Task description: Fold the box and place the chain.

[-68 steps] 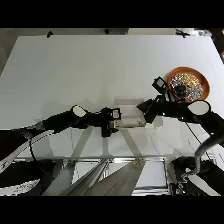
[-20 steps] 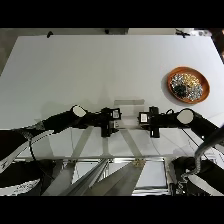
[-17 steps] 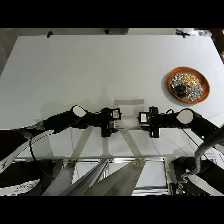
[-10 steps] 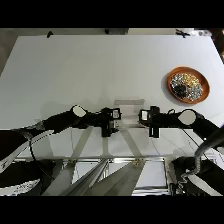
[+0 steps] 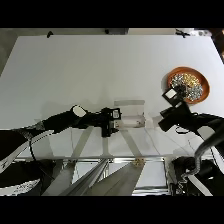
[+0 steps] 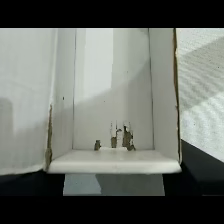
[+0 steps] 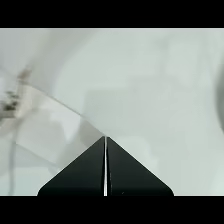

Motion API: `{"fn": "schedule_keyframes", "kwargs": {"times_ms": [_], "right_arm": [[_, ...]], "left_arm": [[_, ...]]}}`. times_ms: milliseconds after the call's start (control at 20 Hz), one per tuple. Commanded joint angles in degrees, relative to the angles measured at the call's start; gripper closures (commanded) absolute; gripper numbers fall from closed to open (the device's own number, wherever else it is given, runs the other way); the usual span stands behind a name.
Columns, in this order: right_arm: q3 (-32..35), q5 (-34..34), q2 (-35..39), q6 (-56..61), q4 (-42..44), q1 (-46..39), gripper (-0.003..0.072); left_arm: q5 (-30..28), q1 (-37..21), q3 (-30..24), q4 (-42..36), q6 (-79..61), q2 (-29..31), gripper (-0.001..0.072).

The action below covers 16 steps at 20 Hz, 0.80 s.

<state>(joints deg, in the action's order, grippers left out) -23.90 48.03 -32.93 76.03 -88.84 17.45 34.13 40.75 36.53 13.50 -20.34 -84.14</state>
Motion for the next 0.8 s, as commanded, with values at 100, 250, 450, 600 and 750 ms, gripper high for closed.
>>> {"fn": "schedule_keyframes", "kwargs": {"times_ms": [100, 250, 450, 600, 750], "right_arm": [[-0.9, 12.4, -1.3, 17.5, -8.4, -7.3, 0.0673], [-0.9, 11.5, -8.6, 7.3, 5.7, -14.4, 0.0673], [-0.9, 8.2, -21.9, -1.5, 20.8, -17.2, 0.0670], [-0.9, 8.1, -28.8, -6.9, 28.3, -17.2, 0.0670], [-0.9, 8.1, -30.0, -10.8, 33.9, -17.2, 0.0671]], "left_arm": [[0.0, 0.0, 0.0, 0.0, 0.0, 0.0, 0.0503], [0.0, 0.0, 0.0, 0.0, 0.0, 0.0, 0.0503], [0.0, 0.0, 0.0, 0.0, 0.0, 0.0, 0.0503], [0.0, 0.0, 0.0, 0.0, 0.0, 0.0, 0.0503], [0.0, 0.0, 0.0, 0.0, 0.0, 0.0, 0.0503]]}}
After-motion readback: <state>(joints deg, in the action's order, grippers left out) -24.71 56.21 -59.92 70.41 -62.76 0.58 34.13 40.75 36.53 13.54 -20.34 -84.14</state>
